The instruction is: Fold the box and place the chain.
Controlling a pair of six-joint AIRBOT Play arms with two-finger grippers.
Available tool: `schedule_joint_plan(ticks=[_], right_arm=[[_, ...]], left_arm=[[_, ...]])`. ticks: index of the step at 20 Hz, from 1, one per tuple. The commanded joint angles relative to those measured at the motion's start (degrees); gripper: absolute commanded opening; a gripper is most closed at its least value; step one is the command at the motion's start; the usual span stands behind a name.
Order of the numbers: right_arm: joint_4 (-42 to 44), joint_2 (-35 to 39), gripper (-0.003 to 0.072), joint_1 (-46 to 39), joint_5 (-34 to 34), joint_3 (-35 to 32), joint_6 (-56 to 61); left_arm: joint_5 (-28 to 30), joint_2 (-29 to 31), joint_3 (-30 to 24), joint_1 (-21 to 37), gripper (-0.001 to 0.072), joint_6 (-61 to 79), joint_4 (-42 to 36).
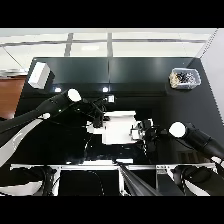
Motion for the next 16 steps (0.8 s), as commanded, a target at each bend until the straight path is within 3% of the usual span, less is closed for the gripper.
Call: schedule_joint_plan(ticks=[1,7,16], right_arm=[[0.0,-1.7,0.0712,0.6,0.3,0.0,-1.9],[1.4,-3.3,0.0711,2.1,-4.6,0.0,-0.1],[-1.8,-3.3,0.0711,2.0,-1.9,3.3,0.1]], left_arm=[[0.0,0.0,0.1,0.0,0.0025,0.0,0.0],[0.0,0.0,0.1,0.0,0.0025,0.0,0.0],[0.0,0.0,0.1,0.0,0.0025,0.0,0.0]])
